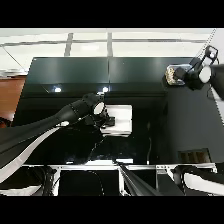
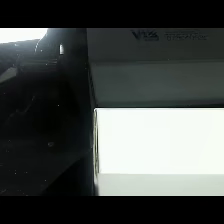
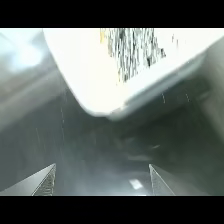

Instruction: Fold the box and place the chain.

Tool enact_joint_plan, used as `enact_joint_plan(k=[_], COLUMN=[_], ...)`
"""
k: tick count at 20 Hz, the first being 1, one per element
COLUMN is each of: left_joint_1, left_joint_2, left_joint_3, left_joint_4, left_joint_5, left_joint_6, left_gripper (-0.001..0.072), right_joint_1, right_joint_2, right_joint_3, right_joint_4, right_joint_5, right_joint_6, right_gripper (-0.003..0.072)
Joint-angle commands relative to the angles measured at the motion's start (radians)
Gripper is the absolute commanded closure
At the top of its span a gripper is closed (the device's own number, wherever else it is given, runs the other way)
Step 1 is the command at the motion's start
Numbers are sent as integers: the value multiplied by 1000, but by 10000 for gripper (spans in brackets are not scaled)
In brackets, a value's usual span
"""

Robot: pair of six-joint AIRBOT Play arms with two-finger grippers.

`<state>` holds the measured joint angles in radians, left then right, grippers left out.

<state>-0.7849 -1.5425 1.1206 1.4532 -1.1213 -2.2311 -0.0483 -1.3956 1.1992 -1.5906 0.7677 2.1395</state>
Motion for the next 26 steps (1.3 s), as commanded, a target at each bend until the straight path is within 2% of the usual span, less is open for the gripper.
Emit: enact_joint_plan(k=[1,3,5,6,16,18,19,21,26], left_joint_1=[0,0,0,0,0,0,0,0,0], left_joint_2=[-1,-1,-1,-1,-1,-1,-1,-1,-1], left_joint_3=[0,0,0,0,0,0,0,0,0], left_joint_4=[0,1,0,1,1,1,0,0,1], left_joint_5=[-13,-13,-13,-13,-13,-13,-13,-13,-13], left_joint_6=[2,2,2,3,2,2,3,2,2], left_gripper=[681,681,681,681,681,681,681,681,681], right_joint_1=[-97,-116,-129,-135,-139,-142,-143,-151,-170], right_joint_2=[-279,-422,-505,-527,-625,-625,-618,-587,-386], right_joint_3=[342,525,614,631,639,639,639,639,639], right_joint_4=[212,258,308,329,414,413,413,413,412], right_joint_5=[172,294,305,290,194,217,233,272,348], right_joint_6=[15,93,134,151,178,122,86,-19,-332], right_gripper=[37,37,41,142,159,555,625,671,673])
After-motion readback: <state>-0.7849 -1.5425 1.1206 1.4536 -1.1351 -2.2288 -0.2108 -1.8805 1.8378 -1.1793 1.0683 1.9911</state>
